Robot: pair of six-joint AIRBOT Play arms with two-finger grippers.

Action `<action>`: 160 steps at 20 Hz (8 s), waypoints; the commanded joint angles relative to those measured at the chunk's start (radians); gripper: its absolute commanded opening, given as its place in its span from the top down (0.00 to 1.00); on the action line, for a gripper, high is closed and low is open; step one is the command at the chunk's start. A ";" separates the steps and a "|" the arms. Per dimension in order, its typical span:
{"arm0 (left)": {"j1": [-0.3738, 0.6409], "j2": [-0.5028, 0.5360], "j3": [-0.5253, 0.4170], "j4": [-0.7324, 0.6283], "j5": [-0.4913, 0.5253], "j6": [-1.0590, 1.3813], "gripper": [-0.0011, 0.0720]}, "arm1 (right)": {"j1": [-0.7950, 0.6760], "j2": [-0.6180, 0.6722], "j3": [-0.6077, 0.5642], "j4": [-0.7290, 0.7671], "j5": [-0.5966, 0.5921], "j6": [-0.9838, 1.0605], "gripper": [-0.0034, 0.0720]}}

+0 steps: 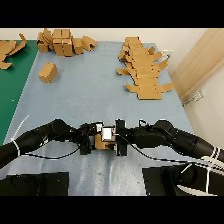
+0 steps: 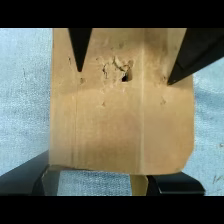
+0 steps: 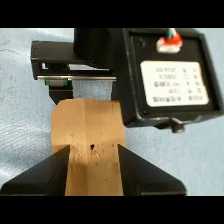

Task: Fold the box.

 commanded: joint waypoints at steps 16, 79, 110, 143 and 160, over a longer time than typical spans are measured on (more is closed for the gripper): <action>0.001 0.000 0.000 0.000 0.000 0.000 0.34 | 0.022 -0.001 0.001 -0.041 -0.035 -0.055 0.34; 0.001 0.000 0.000 0.000 0.000 0.000 0.34 | 0.068 -0.008 0.040 -0.306 0.041 0.043 0.68; 0.001 0.000 0.000 0.000 0.000 0.000 0.34 | 0.106 -0.035 0.034 -0.199 -0.041 0.043 0.95; 0.001 0.000 0.000 0.000 0.000 0.000 0.34 | -0.070 0.127 -0.009 -0.142 -0.177 0.983 0.95; 0.001 0.000 0.000 0.000 0.000 0.000 0.34 | 0.065 0.214 -0.407 0.636 0.610 1.189 0.95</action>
